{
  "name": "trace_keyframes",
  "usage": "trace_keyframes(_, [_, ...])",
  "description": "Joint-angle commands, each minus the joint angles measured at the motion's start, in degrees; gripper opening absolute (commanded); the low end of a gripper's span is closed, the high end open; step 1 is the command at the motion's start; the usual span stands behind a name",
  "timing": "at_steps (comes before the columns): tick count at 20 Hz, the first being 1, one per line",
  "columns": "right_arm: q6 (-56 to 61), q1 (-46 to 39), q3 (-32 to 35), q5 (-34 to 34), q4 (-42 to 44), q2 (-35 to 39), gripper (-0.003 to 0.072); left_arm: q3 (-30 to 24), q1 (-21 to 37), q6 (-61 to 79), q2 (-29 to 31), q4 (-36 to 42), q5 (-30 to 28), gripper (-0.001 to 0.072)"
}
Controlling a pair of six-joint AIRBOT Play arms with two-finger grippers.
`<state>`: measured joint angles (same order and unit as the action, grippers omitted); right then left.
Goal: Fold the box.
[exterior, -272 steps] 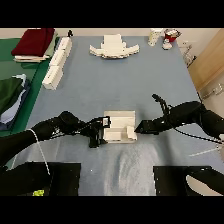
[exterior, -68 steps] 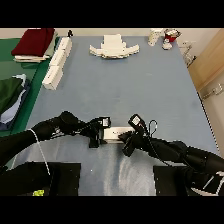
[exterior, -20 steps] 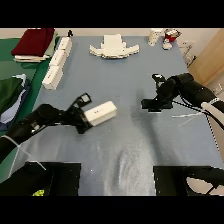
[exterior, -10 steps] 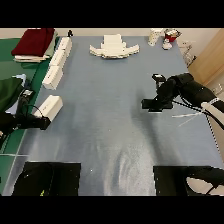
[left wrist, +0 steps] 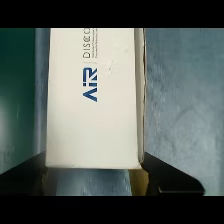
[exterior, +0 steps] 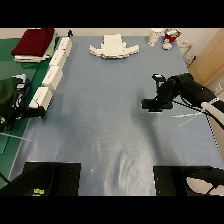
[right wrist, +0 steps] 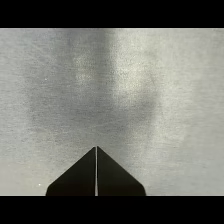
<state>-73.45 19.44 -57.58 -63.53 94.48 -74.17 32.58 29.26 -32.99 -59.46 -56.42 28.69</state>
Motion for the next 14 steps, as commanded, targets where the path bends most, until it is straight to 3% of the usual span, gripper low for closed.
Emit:
trace_keyframes(1, [0.0, 0.0, -0.1, 0.0, 0.0, 0.0, 0.0020, 7.2, -3.0, 2.1, -10.1, 5.9, -4.3, 0.0531])
trace_keyframes(8, [0.0, 0.0, -0.1, 0.0, 0.0, 0.0, 0.0020, 21.4, -5.5, 1.9, -23.7, 11.3, -4.1, 0.0531])
trace_keyframes(14, [0.0, 0.0, -0.1, 0.0, 0.0, 0.0, 0.0020, 22.4, -5.5, 4.8, -26.4, 11.2, -2.3, 0.0531])
